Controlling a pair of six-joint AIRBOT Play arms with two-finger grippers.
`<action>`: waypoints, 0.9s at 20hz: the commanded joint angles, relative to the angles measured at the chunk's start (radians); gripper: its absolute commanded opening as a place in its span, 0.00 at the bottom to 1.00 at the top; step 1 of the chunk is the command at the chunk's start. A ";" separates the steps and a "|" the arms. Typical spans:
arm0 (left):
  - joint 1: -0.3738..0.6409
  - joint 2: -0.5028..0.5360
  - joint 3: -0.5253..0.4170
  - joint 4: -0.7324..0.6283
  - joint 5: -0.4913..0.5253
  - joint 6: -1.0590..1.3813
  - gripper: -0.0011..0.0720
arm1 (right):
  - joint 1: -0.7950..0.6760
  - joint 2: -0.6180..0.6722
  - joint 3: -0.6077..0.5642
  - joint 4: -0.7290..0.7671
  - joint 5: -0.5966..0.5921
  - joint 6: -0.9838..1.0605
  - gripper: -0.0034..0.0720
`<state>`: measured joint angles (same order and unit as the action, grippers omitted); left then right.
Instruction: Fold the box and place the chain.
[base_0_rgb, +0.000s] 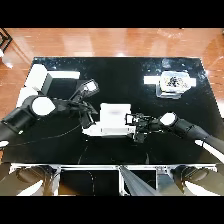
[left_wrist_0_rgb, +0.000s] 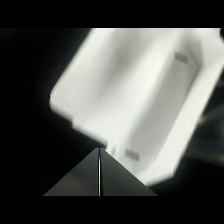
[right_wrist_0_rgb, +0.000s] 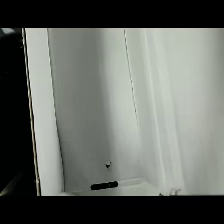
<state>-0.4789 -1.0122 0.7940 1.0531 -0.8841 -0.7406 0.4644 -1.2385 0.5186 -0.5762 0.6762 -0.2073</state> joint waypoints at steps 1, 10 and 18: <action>0.065 0.063 -0.048 0.037 -0.136 -0.005 0.04 | 0.001 -0.001 0.000 0.000 0.000 0.000 0.57; 0.073 0.026 -0.137 0.057 -0.132 0.237 0.89 | 0.001 -0.001 0.000 0.000 0.000 0.000 0.57; 0.026 -0.085 -0.138 -0.039 0.024 0.506 0.89 | 0.001 -0.001 0.000 0.000 0.000 0.000 0.57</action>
<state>-0.4412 -1.0554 0.6567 1.0595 -0.9215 -0.3115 0.4644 -1.2385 0.5186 -0.5762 0.6758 -0.2073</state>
